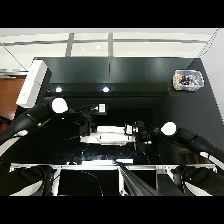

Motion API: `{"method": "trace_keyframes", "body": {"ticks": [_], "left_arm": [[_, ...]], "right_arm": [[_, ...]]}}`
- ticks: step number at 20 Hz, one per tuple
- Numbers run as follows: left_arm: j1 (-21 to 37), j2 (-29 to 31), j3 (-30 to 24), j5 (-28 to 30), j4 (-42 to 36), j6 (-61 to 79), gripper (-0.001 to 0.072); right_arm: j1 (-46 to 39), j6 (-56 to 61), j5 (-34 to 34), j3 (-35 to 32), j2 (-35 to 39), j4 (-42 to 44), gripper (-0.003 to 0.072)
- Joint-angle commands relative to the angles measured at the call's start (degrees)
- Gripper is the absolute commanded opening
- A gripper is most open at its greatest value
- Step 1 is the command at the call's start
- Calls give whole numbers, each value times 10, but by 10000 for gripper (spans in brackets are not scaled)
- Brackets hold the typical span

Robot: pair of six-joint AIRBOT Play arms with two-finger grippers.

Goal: Fold the box and place the chain.

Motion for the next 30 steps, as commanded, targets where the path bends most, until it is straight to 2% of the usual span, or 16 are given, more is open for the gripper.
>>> {"method": "trace_keyframes", "body": {"ticks": [1,2,3,4,5,7,8,12,14,15,17,18,19,25,27,30], "left_arm": [[9,54,9,-72,163,-147,684],[9,63,9,-91,184,-183,657],[9,69,9,-110,200,-226,425],[9,71,9,-131,205,-256,83],[9,71,9,-160,201,-276,29],[8,71,9,-187,158,-339,27],[9,73,5,-179,96,-351,27],[5,61,-67,-126,-309,-222,28],[3,61,-105,-30,-448,-144,27],[3,61,-116,43,-480,-118,27],[-4,55,-119,210,-469,-115,27],[-10,46,-116,271,-469,-115,27],[-11,33,-106,282,-450,-115,27],[-32,-74,-39,146,-228,-226,28],[-38,-98,-27,107,-218,-225,27],[-34,-95,-13,114,-199,-226,27]], "right_arm": [[0,1,0,0,0,0,430],[0,1,0,0,0,0,430],[0,1,0,0,0,0,430],[0,1,0,0,0,0,430],[0,1,0,0,0,0,430],[0,1,0,0,0,0,430],[0,1,0,0,0,0,430],[0,1,0,0,0,0,430],[0,1,0,0,0,0,430],[0,1,0,0,0,0,430],[0,1,0,0,0,0,430],[0,1,0,0,0,0,430],[0,1,0,0,0,0,430],[0,1,0,0,0,0,430],[0,1,0,0,0,0,430],[0,1,0,0,0,0,430]]}}
